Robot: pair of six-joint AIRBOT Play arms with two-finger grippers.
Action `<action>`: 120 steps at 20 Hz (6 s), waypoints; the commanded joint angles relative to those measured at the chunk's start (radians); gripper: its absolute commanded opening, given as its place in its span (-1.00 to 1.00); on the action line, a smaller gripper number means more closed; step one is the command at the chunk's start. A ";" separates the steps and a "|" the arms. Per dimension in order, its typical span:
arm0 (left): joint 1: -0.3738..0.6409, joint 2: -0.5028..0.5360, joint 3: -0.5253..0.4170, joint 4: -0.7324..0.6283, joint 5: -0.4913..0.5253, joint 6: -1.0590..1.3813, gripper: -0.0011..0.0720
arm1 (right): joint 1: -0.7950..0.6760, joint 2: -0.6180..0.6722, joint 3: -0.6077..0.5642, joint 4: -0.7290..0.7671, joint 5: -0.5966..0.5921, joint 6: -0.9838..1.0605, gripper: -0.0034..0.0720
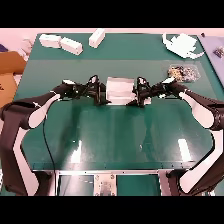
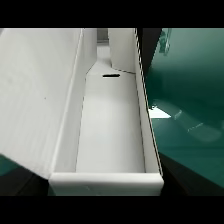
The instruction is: Fold the box and place the chain.
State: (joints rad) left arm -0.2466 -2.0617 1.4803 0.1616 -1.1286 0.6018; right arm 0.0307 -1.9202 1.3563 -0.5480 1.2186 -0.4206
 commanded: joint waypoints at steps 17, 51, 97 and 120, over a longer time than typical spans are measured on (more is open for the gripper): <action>0.001 -0.016 0.001 0.065 0.010 0.029 0.46 | 0.001 0.001 0.000 -0.003 0.010 -0.003 0.24; 0.001 -0.015 0.001 0.085 0.020 0.009 0.01 | -0.003 0.002 0.000 0.011 0.010 0.003 1.00; 0.001 -0.015 0.001 0.085 0.018 0.009 0.01 | 0.068 -0.040 0.199 -0.052 -0.071 0.422 -0.89; 0.001 -0.015 0.001 0.085 0.018 0.009 0.01 | 0.007 0.127 0.290 -0.579 0.204 0.784 0.24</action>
State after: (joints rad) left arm -0.2462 -2.0769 1.4815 0.2462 -1.1103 0.6106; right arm 0.0383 -1.7996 1.7031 -1.0786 1.3842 0.3298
